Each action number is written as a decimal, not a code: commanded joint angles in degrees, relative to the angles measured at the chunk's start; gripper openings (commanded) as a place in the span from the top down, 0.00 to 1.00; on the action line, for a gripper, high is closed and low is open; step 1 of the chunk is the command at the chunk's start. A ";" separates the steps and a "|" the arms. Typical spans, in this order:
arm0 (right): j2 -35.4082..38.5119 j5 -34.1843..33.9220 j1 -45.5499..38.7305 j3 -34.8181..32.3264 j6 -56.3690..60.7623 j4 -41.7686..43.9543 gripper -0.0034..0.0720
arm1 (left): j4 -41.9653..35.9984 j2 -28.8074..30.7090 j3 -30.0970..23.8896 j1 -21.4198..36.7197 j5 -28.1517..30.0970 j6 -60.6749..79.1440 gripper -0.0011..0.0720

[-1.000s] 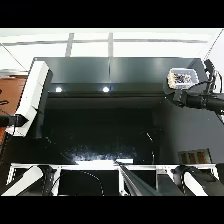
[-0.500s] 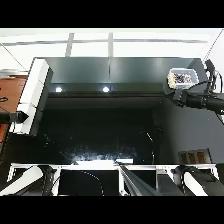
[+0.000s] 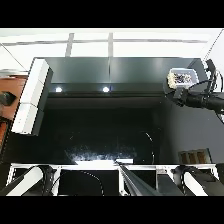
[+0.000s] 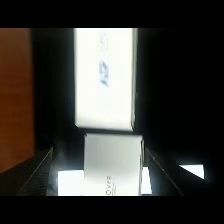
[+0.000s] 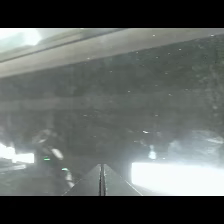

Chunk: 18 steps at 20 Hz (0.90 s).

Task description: Fold the box and place the chain.

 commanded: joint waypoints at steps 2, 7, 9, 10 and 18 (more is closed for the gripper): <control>0.02 0.81 0.02 5.09 -2.34 1.20 0.91 | -7.10 4.13 9.92 -1.70 -6.23 -15.15 0.22; 1.22 1.95 0.02 14.23 -3.08 -4.15 0.90 | -13.97 7.06 9.60 -17.44 -16.59 -17.38 0.95; 2.58 3.43 0.33 13.97 -2.23 -12.46 0.90 | -12.00 9.40 5.14 -27.78 -12.96 -20.52 0.95; 3.21 3.56 0.74 12.96 -0.42 -17.88 0.90 | -9.86 11.15 1.75 -32.63 -9.44 -22.27 0.95; 11.28 -4.57 1.09 -3.39 8.76 -34.64 0.90 | -1.18 21.44 -18.82 -46.90 4.63 -30.64 0.95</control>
